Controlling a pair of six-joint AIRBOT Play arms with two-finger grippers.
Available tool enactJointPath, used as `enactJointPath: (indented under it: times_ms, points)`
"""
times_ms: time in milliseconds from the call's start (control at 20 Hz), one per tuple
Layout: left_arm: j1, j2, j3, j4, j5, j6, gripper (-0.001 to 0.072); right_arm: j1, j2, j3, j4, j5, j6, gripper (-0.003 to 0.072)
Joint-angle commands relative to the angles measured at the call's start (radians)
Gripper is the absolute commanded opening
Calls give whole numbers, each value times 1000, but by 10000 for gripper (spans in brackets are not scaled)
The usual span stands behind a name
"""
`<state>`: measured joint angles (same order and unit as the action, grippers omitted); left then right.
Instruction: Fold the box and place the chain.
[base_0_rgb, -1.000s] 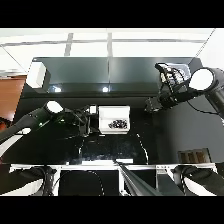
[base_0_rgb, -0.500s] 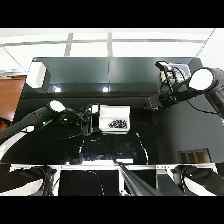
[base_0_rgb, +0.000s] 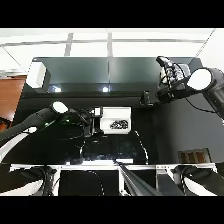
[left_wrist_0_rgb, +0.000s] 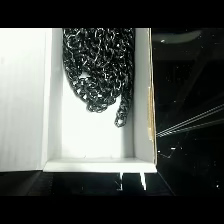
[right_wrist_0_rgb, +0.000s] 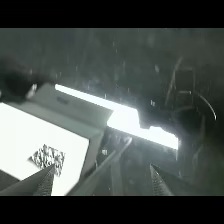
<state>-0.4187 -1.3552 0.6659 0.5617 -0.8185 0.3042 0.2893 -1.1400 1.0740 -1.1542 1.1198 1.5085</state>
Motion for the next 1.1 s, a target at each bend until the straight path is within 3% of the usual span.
enactJointPath:
  times_ms: [0, 100, 200, 400, 550, 600, 950, 1000, 1050]
  points:
    - [-3, 0, 1, 2, 8, 3, 283, 1, -36, 0, 72, -190, -2, 720]
    - [-3, 0, 1, 2, 8, 3, 283, 2, -101, 0, 241, -247, -122, 720]
    - [-3, 0, 1, 2, 8, 3, 283, 25, -166, 0, 350, -201, -348, 720]
    - [-3, 0, 1, 2, 8, 3, 283, 63, -168, 1, 320, -92, -823, 720]
    - [-3, 0, 1, 2, 8, 3, 283, 76, -163, -3, 315, 87, -929, 720]
    - [-3, 0, 1, 2, 8, 3, 284, 90, -162, -12, 316, 96, -967, 720]
    - [-3, 0, 1, 2, 7, 3, 284, 164, -163, -87, 372, 0, -1191, 720]
    - [-3, 0, 1, 2, 7, 3, 283, 169, -163, -97, 376, -4, -1207, 621]
    - [-3, 0, 1, 2, 7, 3, 284, 174, -166, -100, 375, -6, -1210, 613]
